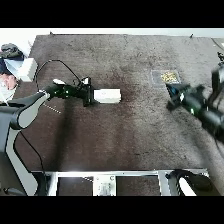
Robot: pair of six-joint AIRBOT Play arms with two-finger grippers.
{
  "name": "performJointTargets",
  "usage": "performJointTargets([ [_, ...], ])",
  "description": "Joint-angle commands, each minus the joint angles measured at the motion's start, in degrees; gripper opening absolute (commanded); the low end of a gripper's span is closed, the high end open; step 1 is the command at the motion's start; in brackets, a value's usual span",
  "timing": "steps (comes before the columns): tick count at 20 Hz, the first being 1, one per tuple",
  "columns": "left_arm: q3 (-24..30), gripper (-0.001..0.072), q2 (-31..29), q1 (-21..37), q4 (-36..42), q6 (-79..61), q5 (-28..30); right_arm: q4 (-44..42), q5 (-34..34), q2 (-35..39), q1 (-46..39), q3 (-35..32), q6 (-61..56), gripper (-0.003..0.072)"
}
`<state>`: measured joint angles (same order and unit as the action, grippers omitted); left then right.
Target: Fold the box and place the chain.
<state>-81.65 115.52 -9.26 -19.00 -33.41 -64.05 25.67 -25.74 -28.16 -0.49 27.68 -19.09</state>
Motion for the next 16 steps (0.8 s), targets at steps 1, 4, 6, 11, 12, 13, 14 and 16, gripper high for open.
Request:
performJointTargets([
  [1,0.0,0.0417,0.02,0.02,-0.02,-0.02,-0.02,0.48,9.46,18.91,-3.02,-16.13,-0.46,0.0012],
  [4,0.0,0.0417,0.02,0.02,0.13,-0.02,-0.09,0.5,11.67,27.76,-3.39,-21.18,-0.44,0.0011],
  [6,0.0,0.0417,0.02,0.02,0.13,0.0,-0.09,0.52,11.58,29.27,-3.39,-21.88,-0.46,0.0012],
  [11,-0.04,0.001,-0.9,0.09,2.36,2.43,-1.38,0.72,11.63,29.24,-3.39,-21.9,-0.44,0.0012],
  [12,-0.04,0.0009,-1.86,0.42,5.2,4.28,-1.14,0.72,11.69,29.24,-3.39,-21.88,-0.44,0.0012],
  [13,-0.09,0.0007,-3.65,1.05,8.31,6.21,-0.92,0.72,11.67,29.24,-3.37,-21.88,-0.44,0.0012],
  [14,-0.13,0.0006,-5.77,1.84,10.64,7.87,-0.59,0.72,11.63,29.24,-3.39,-21.88,-0.44,0.0012],
  [16,-0.13,0.0004,-12.13,4.59,12.61,15.3,2.8,0.72,11.67,29.24,-3.39,-21.88,-0.44,0.0012],
])
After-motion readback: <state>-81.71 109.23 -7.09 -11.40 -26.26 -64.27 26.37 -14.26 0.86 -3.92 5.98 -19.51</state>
